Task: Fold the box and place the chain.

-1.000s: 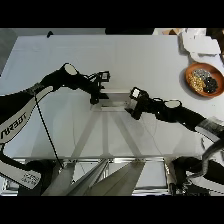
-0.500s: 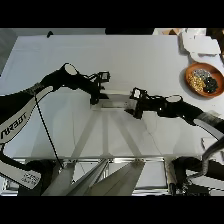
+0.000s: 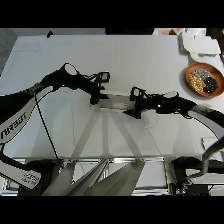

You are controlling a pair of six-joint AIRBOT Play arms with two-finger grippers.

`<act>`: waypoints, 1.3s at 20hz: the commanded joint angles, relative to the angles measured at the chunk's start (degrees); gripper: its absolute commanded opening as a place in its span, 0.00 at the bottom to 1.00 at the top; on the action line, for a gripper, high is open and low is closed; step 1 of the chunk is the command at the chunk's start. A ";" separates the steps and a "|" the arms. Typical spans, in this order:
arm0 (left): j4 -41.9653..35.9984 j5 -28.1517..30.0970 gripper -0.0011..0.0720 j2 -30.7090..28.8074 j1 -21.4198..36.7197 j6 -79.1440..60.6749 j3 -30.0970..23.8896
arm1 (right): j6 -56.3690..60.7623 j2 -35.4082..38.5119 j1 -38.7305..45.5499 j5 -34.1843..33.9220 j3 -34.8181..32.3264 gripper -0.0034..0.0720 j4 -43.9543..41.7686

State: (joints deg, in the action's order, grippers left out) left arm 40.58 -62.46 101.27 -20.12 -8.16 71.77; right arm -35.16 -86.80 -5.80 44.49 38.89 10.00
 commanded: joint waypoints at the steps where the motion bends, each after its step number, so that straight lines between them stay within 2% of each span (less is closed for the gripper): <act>1: 0.00 0.09 0.03 0.02 0.02 0.04 0.02 | 0.63 -0.57 -0.74 -0.07 0.50 0.93 0.59; 23: -0.02 0.09 0.03 0.02 0.02 0.04 0.02 | 1.27 -0.48 -1.27 -1.51 0.50 0.93 0.70; 26: 0.00 0.09 0.03 0.02 0.02 0.04 0.02 | 1.27 -0.48 -1.27 -1.53 0.50 0.90 0.70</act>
State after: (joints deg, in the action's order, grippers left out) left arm 40.56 -62.39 101.25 -20.10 -8.10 71.77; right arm -33.91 -87.29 -7.03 42.92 39.35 10.72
